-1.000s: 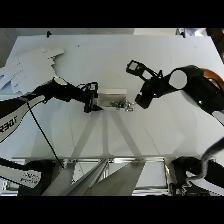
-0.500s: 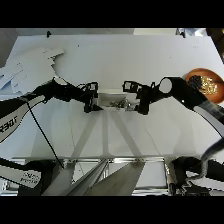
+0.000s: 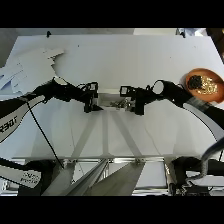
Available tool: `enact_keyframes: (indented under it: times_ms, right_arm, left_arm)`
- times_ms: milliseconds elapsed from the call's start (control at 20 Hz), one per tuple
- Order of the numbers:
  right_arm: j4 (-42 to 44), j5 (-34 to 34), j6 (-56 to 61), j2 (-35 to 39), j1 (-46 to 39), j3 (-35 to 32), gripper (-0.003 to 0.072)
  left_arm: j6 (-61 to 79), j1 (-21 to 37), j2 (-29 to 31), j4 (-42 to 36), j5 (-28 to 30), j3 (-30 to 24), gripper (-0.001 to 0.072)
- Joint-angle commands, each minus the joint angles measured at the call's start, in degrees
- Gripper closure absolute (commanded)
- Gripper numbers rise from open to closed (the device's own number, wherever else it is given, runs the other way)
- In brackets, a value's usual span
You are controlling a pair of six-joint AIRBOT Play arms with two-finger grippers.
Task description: Fold the box and place the chain.
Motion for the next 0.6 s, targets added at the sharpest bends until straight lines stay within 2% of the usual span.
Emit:
enact_keyframes:
  times_ms: [0, 50, 100, 250, 550]
  right_arm:
    - [0.37, 0.26, -0.66, -0.68, 0.13, -0.02, 0.0462]
    - [0.37, 1.64, -0.66, -0.68, 0.13, 0.0, 0.0596]
    - [0.37, 3.48, -0.59, -0.57, 0.13, 0.0, 0.0672]
    - [0.37, 7.17, 2.19, 1.27, 0.13, 0.0, 0.0672]
    - [1.22, 5.99, 11.06, 13.7, 0.13, 0.0, 0.0673]
  left_arm:
    - [0.0, 0.02, 0.04, 0.02, 0.02, 0.04, 0.0374]
    - [0.0, 0.02, 0.04, 0.02, 0.0, 0.04, 0.0374]
    - [0.0, 0.02, 0.04, 0.02, 0.02, 0.04, 0.0374]
    - [0.0, 0.02, 0.04, 0.02, 0.0, 0.04, 0.0374]
    - [0.0, 0.02, 0.04, 0.02, 0.02, 0.04, 0.0374]
